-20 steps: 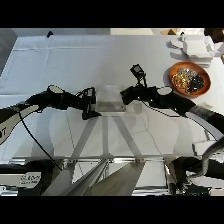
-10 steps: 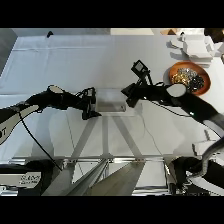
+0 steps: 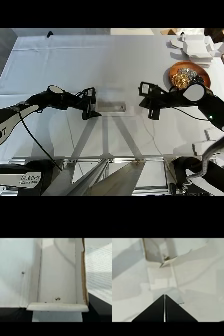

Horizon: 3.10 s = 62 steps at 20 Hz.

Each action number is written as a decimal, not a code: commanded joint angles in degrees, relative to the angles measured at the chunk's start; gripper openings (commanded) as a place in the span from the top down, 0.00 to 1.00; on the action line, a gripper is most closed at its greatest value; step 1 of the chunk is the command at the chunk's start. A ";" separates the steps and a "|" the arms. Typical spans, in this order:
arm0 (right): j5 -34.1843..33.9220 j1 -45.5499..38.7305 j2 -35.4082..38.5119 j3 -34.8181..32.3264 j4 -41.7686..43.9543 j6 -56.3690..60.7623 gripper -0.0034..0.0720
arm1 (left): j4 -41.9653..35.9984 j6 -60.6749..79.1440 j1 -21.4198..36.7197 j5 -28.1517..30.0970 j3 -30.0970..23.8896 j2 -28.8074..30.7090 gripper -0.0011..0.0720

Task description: Fold the box and place the chain.

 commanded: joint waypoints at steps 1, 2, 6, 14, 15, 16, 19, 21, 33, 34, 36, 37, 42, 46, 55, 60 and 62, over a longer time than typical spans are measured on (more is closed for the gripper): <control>-1.18 -1.01 -5.75 -0.57 6.69 -11.50 0.94 | 0.00 0.00 0.00 0.00 0.02 0.00 0.61; -2.89 -1.01 -8.13 -0.57 11.52 -13.75 0.94 | 0.00 0.00 0.00 0.02 0.02 0.00 0.61; -5.51 -0.28 -15.13 -0.57 19.32 -20.94 0.74 | 0.00 0.00 0.00 0.00 0.02 -0.02 0.61; -9.94 2.86 -18.43 -0.57 26.58 -28.13 0.39 | 0.00 0.00 0.00 0.00 0.02 0.00 0.61; -9.01 2.86 -18.43 -0.57 26.56 -28.13 0.46 | 0.00 0.00 0.00 0.00 0.02 0.00 0.61; -7.45 2.86 -18.43 -0.57 26.47 -28.15 0.55 | 0.00 0.02 0.00 0.00 0.02 0.00 0.61; -4.81 2.89 -18.43 -0.57 26.38 -28.11 0.67 | 0.00 0.00 0.00 0.00 0.02 0.00 0.61; -4.68 2.89 -18.43 -0.57 26.51 -28.13 0.67 | 0.00 0.00 0.00 0.00 0.02 0.00 0.61; -7.10 6.21 -20.68 -0.57 34.23 -32.33 0.42 | 0.00 0.02 0.00 0.00 0.02 0.00 0.61; -7.10 6.21 -20.68 -0.57 34.05 -32.17 0.47 | 0.00 0.00 0.00 0.00 0.02 0.00 0.61; -7.04 6.21 -20.48 -0.57 33.92 -31.89 0.87 | 0.00 0.00 0.00 0.00 0.02 0.00 0.61; -7.10 6.19 -20.17 -0.57 33.94 -31.91 0.91 | 0.00 0.00 0.00 0.00 0.02 0.00 0.61; -7.82 5.42 -15.10 -0.57 31.23 -26.64 0.94 | 0.00 0.00 0.00 0.00 0.02 0.00 0.61; -2.64 1.31 -7.69 -0.57 27.36 -15.72 0.94 | 0.00 0.00 0.00 0.00 0.02 0.00 0.61; 2.34 -19.76 1.49 -0.59 -0.37 45.29 0.95 | 0.00 0.00 0.00 0.00 0.02 0.00 0.61; 4.94 -19.19 -1.81 -3.63 1.01 50.64 0.95 | 0.00 0.00 0.00 0.00 0.02 0.00 0.61; 2.60 -17.92 -3.58 -5.70 3.34 50.64 0.95 | 0.00 0.00 0.00 0.00 0.02 0.00 0.61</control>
